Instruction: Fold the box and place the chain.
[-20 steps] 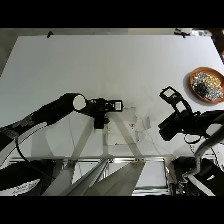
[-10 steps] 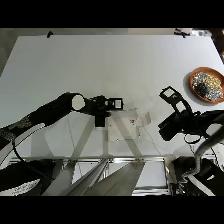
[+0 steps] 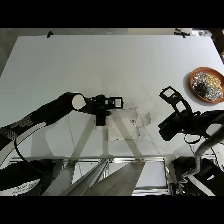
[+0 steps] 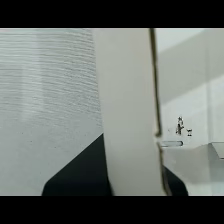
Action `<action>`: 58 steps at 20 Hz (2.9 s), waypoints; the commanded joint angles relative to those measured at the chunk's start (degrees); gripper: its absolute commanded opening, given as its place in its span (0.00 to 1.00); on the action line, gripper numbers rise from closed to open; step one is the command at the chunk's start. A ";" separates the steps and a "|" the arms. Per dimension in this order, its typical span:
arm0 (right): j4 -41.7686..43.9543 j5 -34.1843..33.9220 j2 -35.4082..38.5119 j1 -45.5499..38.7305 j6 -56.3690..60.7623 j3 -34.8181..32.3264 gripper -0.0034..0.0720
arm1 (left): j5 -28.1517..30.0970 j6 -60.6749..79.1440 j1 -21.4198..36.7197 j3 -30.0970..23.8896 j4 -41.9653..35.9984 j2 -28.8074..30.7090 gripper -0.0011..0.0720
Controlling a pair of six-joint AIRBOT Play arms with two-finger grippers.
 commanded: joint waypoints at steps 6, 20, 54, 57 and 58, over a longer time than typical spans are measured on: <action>0.00 0.11 -0.02 -0.02 0.07 0.02 0.44 | 0.04 0.15 0.04 -0.02 0.22 -0.28 0.24; 0.00 0.15 0.00 -0.02 0.07 0.02 0.44 | 1.62 2.75 -0.04 -0.04 -1.33 -0.68 0.02; 0.00 0.15 0.00 -0.02 0.04 0.02 0.44 | -2.08 -0.09 0.02 1.36 4.55 -2.97 0.02; 0.00 0.17 0.00 -0.02 0.04 0.02 0.44 | -1.20 -0.11 0.02 1.36 4.55 -2.97 0.02; 0.00 0.17 0.00 -0.02 0.04 0.02 0.44 | -1.16 -0.11 0.02 1.36 4.55 -2.97 0.02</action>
